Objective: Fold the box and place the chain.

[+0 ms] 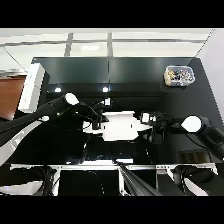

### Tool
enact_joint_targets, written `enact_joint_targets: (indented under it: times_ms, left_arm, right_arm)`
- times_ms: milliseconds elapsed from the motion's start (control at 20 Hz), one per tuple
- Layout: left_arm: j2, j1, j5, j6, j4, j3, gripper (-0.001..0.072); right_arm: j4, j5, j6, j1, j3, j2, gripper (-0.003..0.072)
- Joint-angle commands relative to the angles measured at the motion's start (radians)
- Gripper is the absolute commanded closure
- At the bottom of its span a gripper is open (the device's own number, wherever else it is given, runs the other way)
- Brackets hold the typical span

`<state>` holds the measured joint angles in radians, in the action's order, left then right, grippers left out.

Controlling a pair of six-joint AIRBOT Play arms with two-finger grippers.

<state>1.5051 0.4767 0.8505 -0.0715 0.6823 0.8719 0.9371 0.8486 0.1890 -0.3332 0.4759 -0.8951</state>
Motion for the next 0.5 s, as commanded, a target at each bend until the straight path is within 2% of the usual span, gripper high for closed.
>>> enact_joint_targets:
  times_ms: [0,150,300,450]
  left_arm:
    - [0.001,0.0,-0.001,0.0,0.016,0.0,0.0685]
    - [0.001,0.0,-0.002,0.0,0.016,0.0,0.0685]
    - [0.001,0.0,0.0,0.0,0.016,0.0,0.0685]
    - [0.001,0.0,-0.001,0.0,0.016,0.0,0.0685]
  right_arm:
    - [-0.022,-0.034,-0.023,-0.08,-0.018,-0.028,0.0021]
    - [-0.033,-0.066,-0.046,-0.096,-0.018,-0.068,0.0021]
    - [-0.169,-0.155,-0.108,-0.104,-0.018,-0.1,0.0021]
    - [-0.207,-0.207,-0.169,-0.151,-0.018,-0.121,0.0021]
